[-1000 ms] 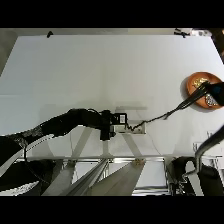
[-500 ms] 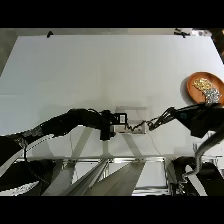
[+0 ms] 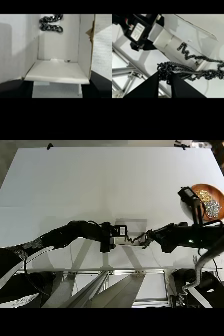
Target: Fold the box and place the chain.
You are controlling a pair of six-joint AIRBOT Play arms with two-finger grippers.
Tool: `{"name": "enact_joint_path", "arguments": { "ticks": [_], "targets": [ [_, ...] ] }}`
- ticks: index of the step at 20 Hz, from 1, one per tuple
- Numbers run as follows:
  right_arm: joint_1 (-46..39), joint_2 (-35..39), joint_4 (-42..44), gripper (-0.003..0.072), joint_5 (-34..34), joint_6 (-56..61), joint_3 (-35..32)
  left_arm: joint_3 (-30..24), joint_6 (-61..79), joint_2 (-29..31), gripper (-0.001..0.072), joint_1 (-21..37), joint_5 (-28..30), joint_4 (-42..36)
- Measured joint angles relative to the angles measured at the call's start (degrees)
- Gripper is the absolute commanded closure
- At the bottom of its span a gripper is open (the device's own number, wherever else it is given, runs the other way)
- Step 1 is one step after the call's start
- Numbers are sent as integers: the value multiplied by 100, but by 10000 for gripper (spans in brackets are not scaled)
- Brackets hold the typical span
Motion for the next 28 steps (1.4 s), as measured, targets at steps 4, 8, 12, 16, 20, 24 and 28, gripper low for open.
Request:
{"name": "enact_joint_path", "arguments": {
  "ticks": [4,8,12,16,20,24,28],
  "targets": [
    [153,-431,-144,682,-330,72,-289,0,0,0,433,0,0,2],
    [452,-1137,-170,682,-772,83,-402,0,0,0,433,0,0,2],
    [831,-1928,-48,681,-1123,94,-435,0,0,0,433,0,0,2],
    [1027,-2367,127,533,-1362,96,-442,0,0,0,433,0,0,2],
    [1080,-2490,195,501,-1458,96,-442,0,0,-2,433,0,0,2],
    [964,-2389,149,501,-1486,96,-435,0,0,0,433,0,0,2],
    [503,-1722,-267,502,-1034,92,-407,0,0,0,433,0,0,2]
  ]
}}
